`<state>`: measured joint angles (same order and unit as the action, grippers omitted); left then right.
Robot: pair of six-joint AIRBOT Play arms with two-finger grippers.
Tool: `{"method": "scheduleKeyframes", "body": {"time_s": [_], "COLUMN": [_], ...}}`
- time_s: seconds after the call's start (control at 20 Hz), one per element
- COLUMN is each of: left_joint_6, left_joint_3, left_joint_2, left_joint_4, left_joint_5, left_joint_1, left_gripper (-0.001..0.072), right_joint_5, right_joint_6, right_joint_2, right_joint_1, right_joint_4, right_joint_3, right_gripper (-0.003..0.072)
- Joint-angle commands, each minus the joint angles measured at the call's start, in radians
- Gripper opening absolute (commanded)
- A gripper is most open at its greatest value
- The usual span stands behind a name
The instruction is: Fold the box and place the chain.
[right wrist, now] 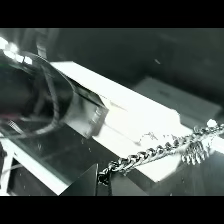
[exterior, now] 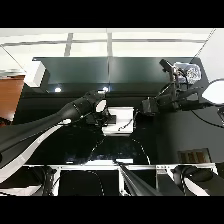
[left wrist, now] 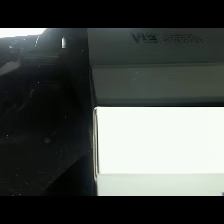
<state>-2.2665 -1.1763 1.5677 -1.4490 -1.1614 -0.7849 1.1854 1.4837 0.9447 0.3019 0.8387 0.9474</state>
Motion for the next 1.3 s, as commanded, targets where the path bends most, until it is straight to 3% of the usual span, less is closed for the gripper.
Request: {"method": "scheduleKeyframes", "body": {"time_s": [0.0,0.25,0.4,0.5,1.05,1.1,1.15,1.2,1.25], "left_joint_6": [0.0,0.0,0.0,0.0,0.0,0.0,0.0,0.0,0.0], "left_joint_3": [0.0,0.0,0.0,0.0,0.0,0.0,0.0,0.0,0.0], "left_joint_2": [0.0,0.0,0.0,0.0,0.0,0.0,0.0,0.0,0.0], "left_joint_4": [0.0,0.0,0.0,0.0,0.0,0.0,0.0,0.0,0.0], "left_joint_5": [0.0,0.0,0.0,0.0,0.0,0.0,0.0,0.0,0.0], "left_joint_1": [0.0,0.0,0.0,0.0,0.0,0.0,0.0,0.0,0.0], "left_gripper": [0.0033,0.0033,0.0033,0.0033,0.0033,0.0033,0.0033,0.0033,0.0033], "right_joint_5": [0.112,-0.025,-0.091,-0.129,-0.059,-0.065,-0.065,-0.051,-0.019], "right_joint_6": [-0.051,-0.084,-0.166,-0.172,-0.168,-0.168,-0.168,-0.168,-0.174], "right_joint_2": [0.002,0.05,0.13,0.175,0.207,0.207,0.206,0.206,0.203], "right_joint_1": [-0.013,0.05,0.059,0.071,0.066,0.066,0.065,0.055,0.027], "right_joint_4": [-0.046,-0.159,-0.317,-0.292,-0.257,-0.257,-0.254,-0.248,-0.222], "right_joint_3": [-0.03,-0.073,-0.073,-0.073,-0.073,-0.073,-0.073,-0.072,-0.067], "right_gripper": [0.0029,0.0029,0.003,0.003,0.0033,0.0137,0.0291,0.0351,0.0351]}}
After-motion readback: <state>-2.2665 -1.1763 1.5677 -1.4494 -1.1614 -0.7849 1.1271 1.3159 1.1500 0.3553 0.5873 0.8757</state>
